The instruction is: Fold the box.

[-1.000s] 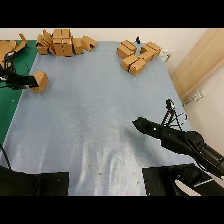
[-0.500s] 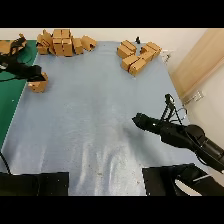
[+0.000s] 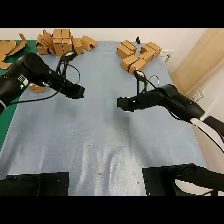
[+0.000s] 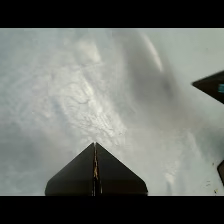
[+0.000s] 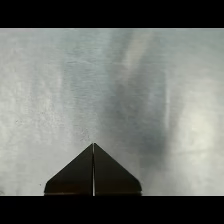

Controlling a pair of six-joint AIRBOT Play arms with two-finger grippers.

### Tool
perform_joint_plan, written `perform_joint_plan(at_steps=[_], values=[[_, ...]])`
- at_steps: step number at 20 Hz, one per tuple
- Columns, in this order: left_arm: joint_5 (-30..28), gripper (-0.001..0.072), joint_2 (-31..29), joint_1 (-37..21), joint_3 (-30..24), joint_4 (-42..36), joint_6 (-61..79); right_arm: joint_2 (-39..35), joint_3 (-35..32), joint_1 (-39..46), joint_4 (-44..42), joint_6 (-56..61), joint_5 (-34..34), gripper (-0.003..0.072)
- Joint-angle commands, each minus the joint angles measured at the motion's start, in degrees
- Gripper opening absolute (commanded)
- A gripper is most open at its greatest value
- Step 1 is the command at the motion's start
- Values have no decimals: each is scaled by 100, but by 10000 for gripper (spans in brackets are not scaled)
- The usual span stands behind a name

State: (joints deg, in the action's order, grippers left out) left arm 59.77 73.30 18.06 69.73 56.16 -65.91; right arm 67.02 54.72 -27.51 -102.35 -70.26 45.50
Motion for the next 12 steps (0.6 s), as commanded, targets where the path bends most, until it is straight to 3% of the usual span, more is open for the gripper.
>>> perform_joint_plan(at_steps=[1, 12], values=[[-577, 11, -293, 527, -586, 46, -289, 732, 605, -39, -382, -682, 168, 5], [-476, 12, -293, 553, -599, 44, -439, 748, 603, -42, -352, -675, 476, 5]])
